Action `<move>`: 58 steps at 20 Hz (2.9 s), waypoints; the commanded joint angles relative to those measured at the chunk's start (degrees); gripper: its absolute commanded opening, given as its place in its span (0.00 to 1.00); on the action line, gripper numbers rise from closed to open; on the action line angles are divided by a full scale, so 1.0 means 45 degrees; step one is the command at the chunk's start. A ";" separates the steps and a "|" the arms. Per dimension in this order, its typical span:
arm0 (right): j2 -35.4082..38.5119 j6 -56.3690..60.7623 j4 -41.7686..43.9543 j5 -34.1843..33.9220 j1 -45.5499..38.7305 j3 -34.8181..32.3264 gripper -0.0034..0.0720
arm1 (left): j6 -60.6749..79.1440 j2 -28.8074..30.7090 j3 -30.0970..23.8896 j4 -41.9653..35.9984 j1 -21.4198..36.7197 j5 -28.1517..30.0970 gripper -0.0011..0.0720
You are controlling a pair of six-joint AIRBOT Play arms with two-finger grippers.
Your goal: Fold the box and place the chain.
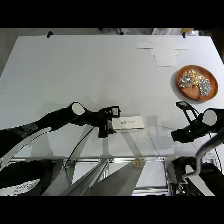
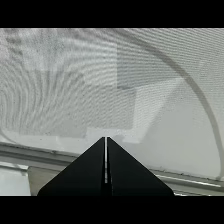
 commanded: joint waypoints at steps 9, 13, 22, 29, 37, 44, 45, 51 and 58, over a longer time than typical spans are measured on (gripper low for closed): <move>0.0010 0.0029 0.0010 0.0039 -0.0005 -0.0010 0.07 | 0.0005 0.0049 0.0000 0.0078 0.0024 -0.0044 0.36; 0.0010 0.0029 0.0005 0.0044 -0.0010 -0.0010 0.07 | -0.1350 0.1360 0.0000 0.1889 0.0374 -0.0282 0.36; 0.0010 0.0029 0.0005 0.0044 -0.0005 -0.0010 0.07 | -1.0836 0.6785 0.0000 0.8111 0.4022 -0.1710 0.36; 0.0010 0.0029 0.0005 0.0044 -0.0005 -0.0010 0.07 | -1.6208 0.7446 -0.0015 1.1662 0.9369 -0.2050 0.36; 0.0010 0.0029 0.0010 0.0044 -0.0005 -0.0010 0.07 | -1.7150 0.5557 -0.0019 1.1570 1.1623 -0.3055 0.39; 0.0010 0.0029 0.0005 0.0044 -0.0005 -0.0010 0.07 | -1.7141 0.4527 -0.0068 1.1604 1.1623 -0.4148 0.39; 0.0010 0.0029 0.0005 0.0044 -0.0005 -0.0010 0.07 | -1.7136 0.4517 -0.0112 1.1613 1.1623 -0.4148 0.42; 0.0010 0.0029 0.0010 0.0044 -0.0005 -0.0010 0.07 | -1.7068 0.4522 -0.0112 1.1642 1.1623 -0.4857 0.97; 0.0010 0.0029 0.0005 0.0044 -0.0010 -0.0010 0.07 | -1.7107 0.5309 -0.0112 1.1783 1.1623 -0.5581 0.97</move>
